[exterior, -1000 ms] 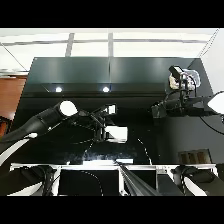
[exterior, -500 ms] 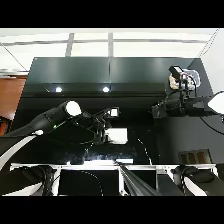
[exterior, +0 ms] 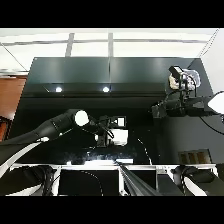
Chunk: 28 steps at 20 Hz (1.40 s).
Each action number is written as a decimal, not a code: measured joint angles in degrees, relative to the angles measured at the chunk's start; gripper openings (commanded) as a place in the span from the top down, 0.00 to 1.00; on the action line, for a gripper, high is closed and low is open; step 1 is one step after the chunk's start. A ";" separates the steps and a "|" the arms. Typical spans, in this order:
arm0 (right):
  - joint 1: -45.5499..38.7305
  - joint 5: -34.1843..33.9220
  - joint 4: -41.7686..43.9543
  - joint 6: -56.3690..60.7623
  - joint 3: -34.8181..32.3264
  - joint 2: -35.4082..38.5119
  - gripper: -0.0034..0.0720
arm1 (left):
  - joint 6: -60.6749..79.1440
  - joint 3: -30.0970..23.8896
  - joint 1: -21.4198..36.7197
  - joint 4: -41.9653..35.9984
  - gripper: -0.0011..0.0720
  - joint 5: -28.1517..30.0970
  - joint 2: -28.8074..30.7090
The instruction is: Fold the box and place the chain.
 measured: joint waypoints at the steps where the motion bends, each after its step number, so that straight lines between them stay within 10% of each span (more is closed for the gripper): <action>1: 0.00 -0.02 0.02 0.00 0.00 0.00 0.93 | -0.52 -0.33 -0.59 0.63 0.01 1.86 0.00; 2: 0.00 -0.02 0.00 0.00 0.00 0.00 0.93 | -0.98 -0.57 -1.07 1.09 0.03 3.26 0.00; 5: 0.00 -0.17 0.00 0.00 0.00 0.00 0.93 | -1.92 -0.72 -1.70 3.02 0.62 4.68 0.13; 10: 0.00 -0.72 0.00 0.00 0.00 0.00 0.93 | -7.69 2.60 7.26 9.14 0.62 2.05 1.81; 15: 0.00 -0.87 0.13 0.20 0.00 0.00 0.93 | -15.47 12.17 31.91 11.41 0.62 2.95 -0.31; 21: 0.00 -0.98 0.48 1.42 0.00 0.00 0.93 | -31.17 39.01 56.92 12.31 0.60 -3.41 -19.56; 28: 0.00 -1.09 0.48 3.30 0.00 0.00 0.93 | -40.68 60.54 63.32 20.79 0.51 -14.01 -38.23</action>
